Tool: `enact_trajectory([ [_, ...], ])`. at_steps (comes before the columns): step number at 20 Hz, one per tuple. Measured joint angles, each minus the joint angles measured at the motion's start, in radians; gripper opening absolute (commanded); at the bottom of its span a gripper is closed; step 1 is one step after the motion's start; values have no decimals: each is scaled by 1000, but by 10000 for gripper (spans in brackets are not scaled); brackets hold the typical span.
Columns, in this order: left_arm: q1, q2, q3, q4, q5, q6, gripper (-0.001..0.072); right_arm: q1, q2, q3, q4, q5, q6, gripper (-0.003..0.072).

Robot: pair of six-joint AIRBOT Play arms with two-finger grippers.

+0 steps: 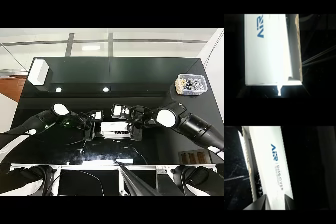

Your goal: Fold the box and place the chain.

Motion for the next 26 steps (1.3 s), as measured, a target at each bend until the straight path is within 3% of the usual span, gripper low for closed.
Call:
enact_trajectory([
  [2,0,0,0,0,0,0,397,0,0,0,3,5,0,317],
  [26,0,0,0,0,0,1,397,1,-10,-14,5,32,0,306],
])
